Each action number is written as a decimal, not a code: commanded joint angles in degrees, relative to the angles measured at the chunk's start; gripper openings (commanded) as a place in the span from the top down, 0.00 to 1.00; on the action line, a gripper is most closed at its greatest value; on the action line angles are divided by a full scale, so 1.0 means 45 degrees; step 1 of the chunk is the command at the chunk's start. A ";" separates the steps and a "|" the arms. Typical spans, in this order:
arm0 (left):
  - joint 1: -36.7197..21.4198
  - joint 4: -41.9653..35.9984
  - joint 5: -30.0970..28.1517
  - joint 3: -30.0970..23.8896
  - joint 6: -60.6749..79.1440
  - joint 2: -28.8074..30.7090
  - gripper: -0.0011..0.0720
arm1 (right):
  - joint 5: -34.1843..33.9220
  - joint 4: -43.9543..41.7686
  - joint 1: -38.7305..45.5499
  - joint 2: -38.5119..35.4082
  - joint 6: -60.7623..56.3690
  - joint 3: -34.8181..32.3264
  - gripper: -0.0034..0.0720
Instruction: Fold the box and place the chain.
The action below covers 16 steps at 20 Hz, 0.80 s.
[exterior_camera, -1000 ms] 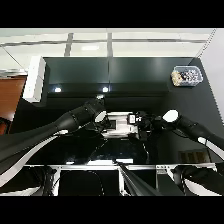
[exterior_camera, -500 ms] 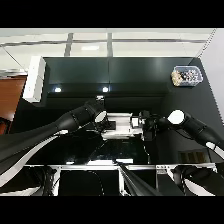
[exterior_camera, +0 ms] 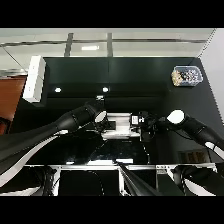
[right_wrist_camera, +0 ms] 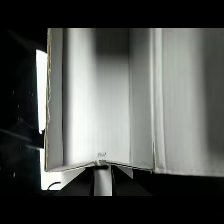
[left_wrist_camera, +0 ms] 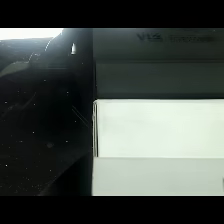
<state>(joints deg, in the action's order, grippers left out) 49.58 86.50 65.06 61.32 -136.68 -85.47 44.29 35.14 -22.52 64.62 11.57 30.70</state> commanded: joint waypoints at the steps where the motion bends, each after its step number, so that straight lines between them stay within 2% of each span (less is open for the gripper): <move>1: 0.0005 -0.0005 -0.0102 0.0010 -0.0005 0.0005 0.95 | 0.0073 -0.2225 -0.0024 0.0447 0.0010 0.0000 0.80; 7: 0.0005 -0.0005 -0.0097 0.0010 -0.0005 0.0005 0.95 | 0.0097 -0.2511 -0.0024 0.1015 -0.0155 -0.0005 0.76; 8: 0.0005 -0.0015 -0.0097 0.0010 -0.0005 0.0005 0.95 | 0.0010 -0.2516 -0.0024 0.1020 -0.0219 -0.0005 0.50; 9: 0.0005 -0.0034 -0.0097 0.0010 -0.0010 0.0005 0.95 | 0.0112 -0.2506 -0.0019 0.1020 -0.0301 -0.0005 0.51; 10: 0.0005 -0.0044 -0.0097 0.0010 -0.0005 0.0005 0.95 | 0.0272 -0.2419 -0.0015 0.1020 -0.0461 -0.0005 0.76; 11: 0.0005 -0.0049 -0.0087 0.0010 -0.0005 0.0005 0.95 | 0.0374 -0.2433 -0.0015 0.1020 -0.0554 -0.0005 0.76; 13: 0.0005 -0.0044 -0.0049 0.0010 -0.0005 0.0005 0.95 | 0.0355 -0.2414 -0.0005 0.1015 -0.1044 -0.0005 0.50; 14: 0.0005 -0.0049 -0.0049 0.0010 -0.0005 0.0005 0.95 | 0.0398 -0.2341 0.0058 0.0996 -0.1423 0.0000 0.67; 15: 0.0005 -0.0044 -0.0053 0.0010 -0.0005 0.0005 0.95 | 0.0544 -0.2220 0.0189 0.0913 -0.1885 0.0005 0.93; 16: 0.0005 -0.0044 -0.0053 0.0010 -0.0005 0.0005 0.95 | 0.0748 -0.2098 0.0364 0.0767 -0.2380 0.0005 0.93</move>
